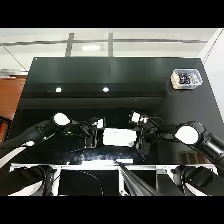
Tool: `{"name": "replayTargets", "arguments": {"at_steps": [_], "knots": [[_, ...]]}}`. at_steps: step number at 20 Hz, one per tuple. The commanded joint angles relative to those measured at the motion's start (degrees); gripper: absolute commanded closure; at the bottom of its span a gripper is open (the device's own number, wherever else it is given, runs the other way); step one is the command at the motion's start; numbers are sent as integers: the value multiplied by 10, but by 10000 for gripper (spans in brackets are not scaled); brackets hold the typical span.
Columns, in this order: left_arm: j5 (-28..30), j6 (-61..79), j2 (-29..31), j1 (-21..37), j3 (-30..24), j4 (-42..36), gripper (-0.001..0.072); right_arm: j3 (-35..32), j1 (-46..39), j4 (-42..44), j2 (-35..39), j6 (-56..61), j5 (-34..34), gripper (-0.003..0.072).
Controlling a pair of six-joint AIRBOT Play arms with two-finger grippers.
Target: Fold the box and place the chain.
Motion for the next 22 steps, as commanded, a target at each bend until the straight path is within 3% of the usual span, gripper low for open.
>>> {"name": "replayTargets", "arguments": {"at_steps": [1, 14, 15, 16, 17, 18, 22], "knots": [[0, 0, 0, 0, 0, 0, 366, 0, 1, -6, -21, -4, -11, 27], [0, 0, 0, 0, 0, 0, 366, 0, 1, 7, -36, -33, -12, 29], [0, 0, 0, 0, 0, 0, 366, 0, 1, 7, -37, -33, -12, 48], [0, 0, 0, 0, 0, 0, 366, 0, 1, 7, -37, -33, -12, 229], [0, 0, 0, 0, 0, 0, 366, 0, 1, 7, -37, -33, -12, 342], [0, 0, 0, 0, 0, 0, 366, 0, 1, 7, -37, -33, -12, 380], [0, 0, 0, 0, 0, 0, 366, 0, 1, 8, -37, -33, -11, 382]]}}
